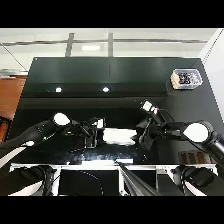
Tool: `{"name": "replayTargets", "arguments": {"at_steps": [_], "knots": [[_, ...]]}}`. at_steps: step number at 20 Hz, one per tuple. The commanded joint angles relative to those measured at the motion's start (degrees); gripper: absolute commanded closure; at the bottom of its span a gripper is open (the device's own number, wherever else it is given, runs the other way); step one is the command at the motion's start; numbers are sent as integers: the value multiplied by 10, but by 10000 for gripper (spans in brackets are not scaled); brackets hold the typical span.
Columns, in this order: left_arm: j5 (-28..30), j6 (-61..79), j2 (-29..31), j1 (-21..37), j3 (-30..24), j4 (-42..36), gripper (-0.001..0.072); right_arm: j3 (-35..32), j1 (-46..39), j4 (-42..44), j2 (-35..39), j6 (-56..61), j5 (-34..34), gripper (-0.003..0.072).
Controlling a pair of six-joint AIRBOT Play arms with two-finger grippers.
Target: Fold the box and place the chain.
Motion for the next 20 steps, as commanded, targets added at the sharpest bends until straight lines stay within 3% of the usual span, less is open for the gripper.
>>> {"name": "replayTargets", "arguments": {"at_steps": [1, 6, 15, 20], "knots": [[0, 0, 0, 0, 0, 0, 366, -4, 23, -5, 0, -71, 16, -1], [0, 0, 0, 0, 0, 0, 366, -3, 42, -14, 0, -83, 23, 0], [0, 0, 0, 0, 0, 0, 366, 2, 43, -26, -30, -81, -29, 27], [0, 0, 0, 0, 0, 0, 366, 76, 43, -26, -26, -37, 50, 26]]}}
